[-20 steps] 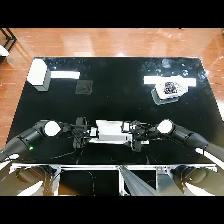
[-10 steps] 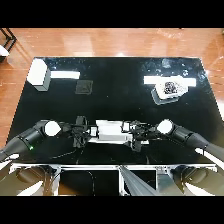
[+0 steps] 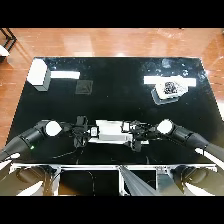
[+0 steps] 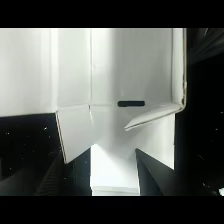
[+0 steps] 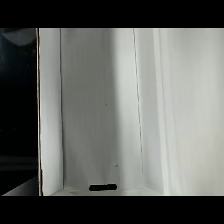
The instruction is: Fold the box and place the chain.
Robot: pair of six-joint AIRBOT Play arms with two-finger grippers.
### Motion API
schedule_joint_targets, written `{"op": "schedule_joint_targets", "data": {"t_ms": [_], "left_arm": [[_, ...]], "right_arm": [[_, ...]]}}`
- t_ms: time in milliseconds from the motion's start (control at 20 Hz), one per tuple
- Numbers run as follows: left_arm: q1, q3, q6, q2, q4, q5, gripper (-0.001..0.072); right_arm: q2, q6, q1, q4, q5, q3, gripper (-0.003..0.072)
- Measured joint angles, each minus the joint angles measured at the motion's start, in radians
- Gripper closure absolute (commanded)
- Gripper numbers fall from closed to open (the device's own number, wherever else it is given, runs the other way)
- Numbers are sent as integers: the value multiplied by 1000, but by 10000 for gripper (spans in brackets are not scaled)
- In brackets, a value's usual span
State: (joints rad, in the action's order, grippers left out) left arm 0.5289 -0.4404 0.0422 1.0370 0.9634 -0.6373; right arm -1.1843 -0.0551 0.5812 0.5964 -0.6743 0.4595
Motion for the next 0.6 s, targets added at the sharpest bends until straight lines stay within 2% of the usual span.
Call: {"op": "schedule_joint_targets", "data": {"t_ms": [150, 600], "left_arm": [[20, 0, 4, 0, -2, 2, 264], [58, 0, 7, -7, -87, 0, 279]], "right_arm": [[0, 0, 0, 0, 0, 0, 330], [0, 0, 0, 0, 0, 0, 330]]}}
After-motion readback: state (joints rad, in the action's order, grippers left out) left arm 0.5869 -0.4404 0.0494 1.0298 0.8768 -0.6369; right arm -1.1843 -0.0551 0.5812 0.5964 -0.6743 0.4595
